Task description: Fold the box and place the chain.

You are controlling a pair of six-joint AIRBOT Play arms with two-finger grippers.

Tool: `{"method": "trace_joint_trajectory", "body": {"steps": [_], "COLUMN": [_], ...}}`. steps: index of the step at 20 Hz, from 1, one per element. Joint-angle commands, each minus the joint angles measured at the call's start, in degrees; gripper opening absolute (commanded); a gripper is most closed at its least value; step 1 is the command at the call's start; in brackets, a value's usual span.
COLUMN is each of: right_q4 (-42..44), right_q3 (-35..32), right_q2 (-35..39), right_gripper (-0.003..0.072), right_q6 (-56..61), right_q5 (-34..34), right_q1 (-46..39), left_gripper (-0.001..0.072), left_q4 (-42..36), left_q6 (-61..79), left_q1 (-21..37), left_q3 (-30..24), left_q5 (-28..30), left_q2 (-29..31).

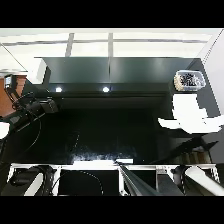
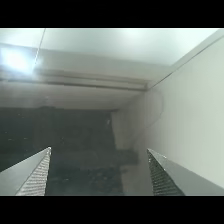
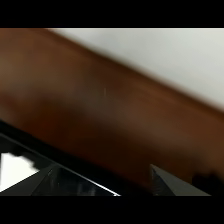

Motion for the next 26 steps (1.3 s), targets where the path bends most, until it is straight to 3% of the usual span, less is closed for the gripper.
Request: {"method": "trace_joint_trajectory", "body": {"steps": [1,2,4,10,16,17,18,21,24,26], "right_q4": [31.02,37.55,41.33,50.07,49.00,47.54,45.83,45.33,47.69,54.45], "right_q3": [14.91,19.17,25.40,26.69,26.69,26.69,26.69,26.69,25.49,21.29], "right_q2": [-17.75,-22.97,-31.26,-40.15,-41.79,-41.79,-41.79,-41.46,-39.10,-35.76], "right_gripper": [0.0704,0.0704,0.0704,0.0703,0.0702,0.0649,0.0429,0.0057,0.0049,0.0048], "right_q6": [-30.82,-37.79,-39.43,-48.02,-49.51,-49.48,-49.48,-50.18,-51.28,-54.03], "right_q5": [19.32,28.13,39.01,43.87,48.48,48.37,48.28,47.89,47.87,47.17], "right_q1": [-9.57,-10.82,-11.39,-10.95,-8.74,-8.35,-8.02,-8.07,-8.04,-7.93], "left_gripper": [0.0712,0.0712,0.0712,0.0712,0.0712,0.0713,0.0712,0.0712,0.0712,0.0712], "left_q4": [1.42,1.16,-2.84,-4.90,-4.94,-4.94,-5.01,-5.05,-5.05,-5.07], "left_q6": [1.44,1.40,1.40,1.42,1.40,1.40,1.40,1.40,1.40,1.33], "left_q1": [-0.22,-0.22,-0.22,-0.22,-0.22,-0.22,-0.22,-0.22,-0.20,-0.11], "left_q3": [0.02,0.02,0.04,0.07,0.07,0.07,0.07,0.07,0.07,0.07], "left_q5": [0.17,0.76,3.41,4.76,4.70,4.61,4.37,4.35,4.24,3.93], "left_q2": [-0.90,-1.11,-1.14,-1.16,-1.16,-1.16,-1.16,-1.16,-1.16,-1.18]}}
